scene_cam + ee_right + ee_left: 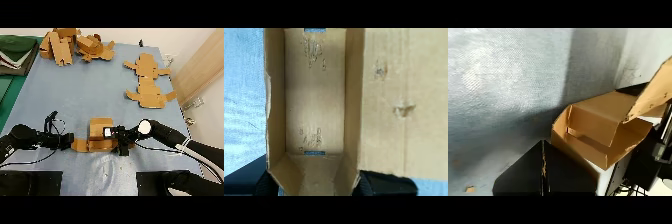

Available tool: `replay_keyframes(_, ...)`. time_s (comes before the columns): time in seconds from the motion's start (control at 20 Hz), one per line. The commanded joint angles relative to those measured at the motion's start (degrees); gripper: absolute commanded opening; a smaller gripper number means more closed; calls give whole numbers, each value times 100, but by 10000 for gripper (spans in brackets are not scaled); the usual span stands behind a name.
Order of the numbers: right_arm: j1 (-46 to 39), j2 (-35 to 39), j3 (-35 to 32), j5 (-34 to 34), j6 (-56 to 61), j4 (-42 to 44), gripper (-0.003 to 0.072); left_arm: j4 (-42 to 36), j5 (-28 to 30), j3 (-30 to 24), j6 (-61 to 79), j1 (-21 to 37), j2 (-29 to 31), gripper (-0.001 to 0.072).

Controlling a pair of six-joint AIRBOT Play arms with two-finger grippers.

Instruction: Fold the box.

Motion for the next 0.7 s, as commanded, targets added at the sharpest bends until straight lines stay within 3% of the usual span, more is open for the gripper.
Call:
replay_keyframes(0.0,0,-4,-4,0,0,2,509,-72,68,0,39,-280,-9,14)
replay_keyframes(0.35,0,-4,-4,0,0,0,508,-1228,208,63,575,-435,37,15)
replay_keyframes(0.65,0,-4,-4,-2,0,2,508,-1196,133,179,560,-435,46,15)
